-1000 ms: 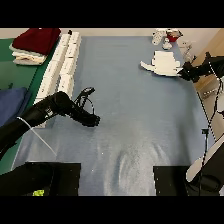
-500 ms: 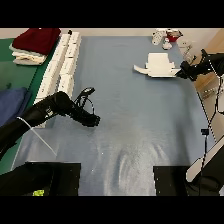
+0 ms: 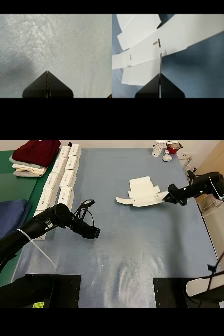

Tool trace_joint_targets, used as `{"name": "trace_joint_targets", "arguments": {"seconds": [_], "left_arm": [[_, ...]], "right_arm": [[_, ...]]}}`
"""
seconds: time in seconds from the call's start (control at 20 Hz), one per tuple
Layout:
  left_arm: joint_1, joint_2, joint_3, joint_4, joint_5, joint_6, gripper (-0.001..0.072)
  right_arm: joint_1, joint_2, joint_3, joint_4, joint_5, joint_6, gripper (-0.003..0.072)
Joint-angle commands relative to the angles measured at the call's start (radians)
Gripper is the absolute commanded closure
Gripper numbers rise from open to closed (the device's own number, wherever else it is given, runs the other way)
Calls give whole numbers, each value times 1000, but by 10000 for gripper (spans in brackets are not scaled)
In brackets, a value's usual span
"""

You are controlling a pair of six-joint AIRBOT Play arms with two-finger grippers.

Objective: Fold the box.

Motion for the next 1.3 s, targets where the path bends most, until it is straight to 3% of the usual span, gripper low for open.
{"name": "trace_joint_targets", "arguments": {"seconds": [0.0, 0.25, 0.5, 0.55, 0.6, 0.65, 0.85, 1.0, 1.25], "left_arm": [[0, 0, 0, 0, 0, 0, 696], [0, 0, 0, 0, 0, 0, 696], [0, 0, 0, 0, 0, 0, 696], [0, 0, 0, 0, 0, 0, 696], [0, 0, 0, 0, 0, 0, 696], [0, 0, 0, 0, 0, 0, 696], [0, 0, 0, 0, 0, 0, 696], [0, 0, 0, 0, 0, 0, 696], [0, 0, 0, 0, 0, 0, 696]], "right_arm": [[40, 280, -349, -6, 44, -2, 686], [43, 622, -698, -6, 51, 17, 684], [43, 707, -823, -6, 40, 35, 673], [43, 706, -825, -9, 39, 47, 598], [43, 707, -824, -8, 33, 46, 353], [42, 706, -820, -14, 22, 46, 235], [10, 697, -706, -171, 17, 81, 242], [-85, 578, -522, -353, -46, 104, 243], [-206, 310, -336, -267, -86, -93, 243]]}}
